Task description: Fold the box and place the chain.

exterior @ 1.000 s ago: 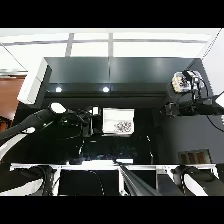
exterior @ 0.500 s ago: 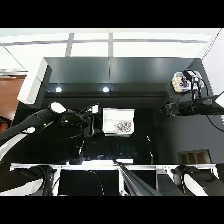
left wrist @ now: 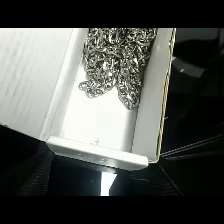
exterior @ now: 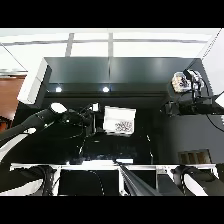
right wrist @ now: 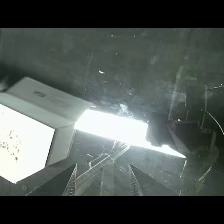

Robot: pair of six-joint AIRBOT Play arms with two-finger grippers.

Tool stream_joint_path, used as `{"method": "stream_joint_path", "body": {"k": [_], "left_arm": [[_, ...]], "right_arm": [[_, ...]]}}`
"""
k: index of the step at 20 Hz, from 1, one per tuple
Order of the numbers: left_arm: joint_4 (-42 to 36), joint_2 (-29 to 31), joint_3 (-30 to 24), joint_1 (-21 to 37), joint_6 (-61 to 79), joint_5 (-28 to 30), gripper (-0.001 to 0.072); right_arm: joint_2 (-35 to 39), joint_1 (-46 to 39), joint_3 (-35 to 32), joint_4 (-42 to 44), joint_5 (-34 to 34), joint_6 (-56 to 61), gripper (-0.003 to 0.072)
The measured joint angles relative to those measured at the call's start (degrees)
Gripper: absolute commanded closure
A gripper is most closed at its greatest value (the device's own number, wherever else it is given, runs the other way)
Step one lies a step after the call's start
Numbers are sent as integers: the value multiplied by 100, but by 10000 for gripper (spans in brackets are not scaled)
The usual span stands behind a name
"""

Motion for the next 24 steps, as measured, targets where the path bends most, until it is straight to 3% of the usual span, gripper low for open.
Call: {"method": "stream_joint_path", "body": {"k": [13, 20, 21, 22, 23, 24], "left_arm": [[310, 13, 2, -352, 264, 181, 14], [-55, 13, 2, -363, 553, 284, 20], [-79, 11, 2, -363, 564, 284, 88], [-111, 11, 2, -363, 577, 284, 244], [-120, 11, 2, -363, 592, 284, 328], [-133, 11, 2, -363, 590, 278, 361]], "right_arm": [[0, 0, 0, 0, -44, 0, 315], [0, 0, 0, 0, -48, 2, 315], [0, 0, 0, -2, -50, 2, 316], [0, 0, 0, 0, -50, 2, 315], [0, 0, 0, -2, -50, 2, 315], [0, 0, 0, 0, -50, 2, 316]]}}
